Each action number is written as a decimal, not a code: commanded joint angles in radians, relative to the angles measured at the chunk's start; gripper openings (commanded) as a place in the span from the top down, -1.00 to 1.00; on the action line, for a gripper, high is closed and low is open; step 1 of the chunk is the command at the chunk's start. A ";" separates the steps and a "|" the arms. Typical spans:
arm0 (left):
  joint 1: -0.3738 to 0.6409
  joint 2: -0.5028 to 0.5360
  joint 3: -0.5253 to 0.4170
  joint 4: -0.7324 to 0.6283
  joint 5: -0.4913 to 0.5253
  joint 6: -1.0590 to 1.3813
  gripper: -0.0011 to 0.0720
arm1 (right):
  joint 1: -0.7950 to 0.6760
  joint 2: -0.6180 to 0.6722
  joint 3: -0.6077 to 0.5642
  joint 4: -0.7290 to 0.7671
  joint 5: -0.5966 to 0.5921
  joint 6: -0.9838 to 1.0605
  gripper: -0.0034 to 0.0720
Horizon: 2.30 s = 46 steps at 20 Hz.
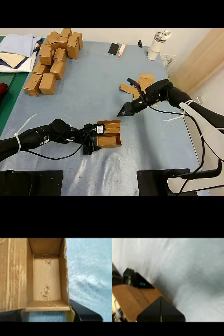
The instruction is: Fold the box.
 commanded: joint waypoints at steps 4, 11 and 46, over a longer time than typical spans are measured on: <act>0.000 0.000 0.000 0.000 0.000 0.000 -0.47 | 0.124 0.024 -0.073 0.077 -0.171 -0.168 0.91; 0.000 0.000 0.001 0.000 0.000 0.000 -0.47 | 0.272 0.258 -0.222 -0.002 0.050 -0.212 0.82; 0.000 0.000 0.001 0.000 0.001 0.000 -0.47 | 1.082 0.605 -0.491 -1.361 0.637 0.531 -0.30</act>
